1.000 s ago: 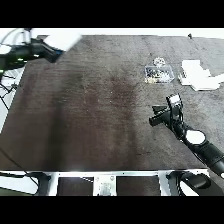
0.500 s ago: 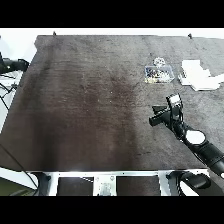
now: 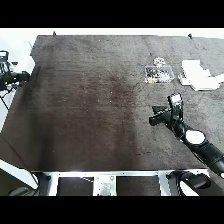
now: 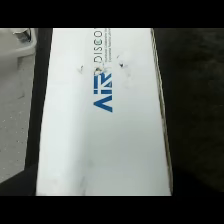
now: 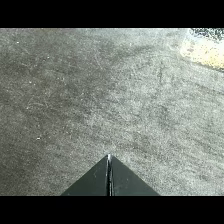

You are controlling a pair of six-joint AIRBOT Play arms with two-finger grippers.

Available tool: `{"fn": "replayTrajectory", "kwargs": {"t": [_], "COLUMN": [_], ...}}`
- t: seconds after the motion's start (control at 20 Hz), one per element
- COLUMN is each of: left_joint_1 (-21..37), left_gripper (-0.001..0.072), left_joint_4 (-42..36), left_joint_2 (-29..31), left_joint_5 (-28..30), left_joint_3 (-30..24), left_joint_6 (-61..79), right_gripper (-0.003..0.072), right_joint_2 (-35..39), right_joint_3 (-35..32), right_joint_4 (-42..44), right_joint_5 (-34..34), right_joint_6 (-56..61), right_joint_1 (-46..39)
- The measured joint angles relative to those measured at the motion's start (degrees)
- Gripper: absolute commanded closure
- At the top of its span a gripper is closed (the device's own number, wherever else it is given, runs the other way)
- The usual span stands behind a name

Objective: Fold the box and place the chain.

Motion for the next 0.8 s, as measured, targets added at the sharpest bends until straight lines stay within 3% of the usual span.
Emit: {"fn": "replayTrajectory", "kwargs": {"t": [0.35,0.4,0.45,0.65,0.7,0.8], "left_joint_1": [0.04,0.04,0.04,0.04,0.0,0.04], "left_gripper": [0.0668,0.0293,0.0013,-0.0008,-0.0011,-0.0011], "left_joint_4": [-1.38,-1.4,-1.38,-1.44,-1.42,-1.44], "left_joint_2": [-4.57,-5.09,-5.31,-5.79,-5.75,-5.27], "left_joint_5": [2.97,3.06,3.13,4.5,4.81,5.2], "left_joint_3": [0.07,0.07,0.07,0.15,0.24,0.37], "left_joint_6": [2.19,2.27,2.51,3.08,3.26,3.28], "right_gripper": [0.0677,0.0677,0.0677,0.0675,0.0628,0.0331], "right_joint_2": [0.0,0.0,0.0,0.0,0.0,0.0], "right_joint_3": [0.0,0.0,0.0,-0.02,0.0,0.0], "right_joint_4": [0.0,0.0,0.0,0.0,0.0,0.0], "right_joint_5": [0.0,0.0,0.0,0.0,-0.02,-0.02], "right_joint_6": [0.22,0.24,0.24,0.24,0.24,0.26], "right_joint_1": [-0.02,-0.02,-0.02,-0.02,-0.02,-0.02]}}
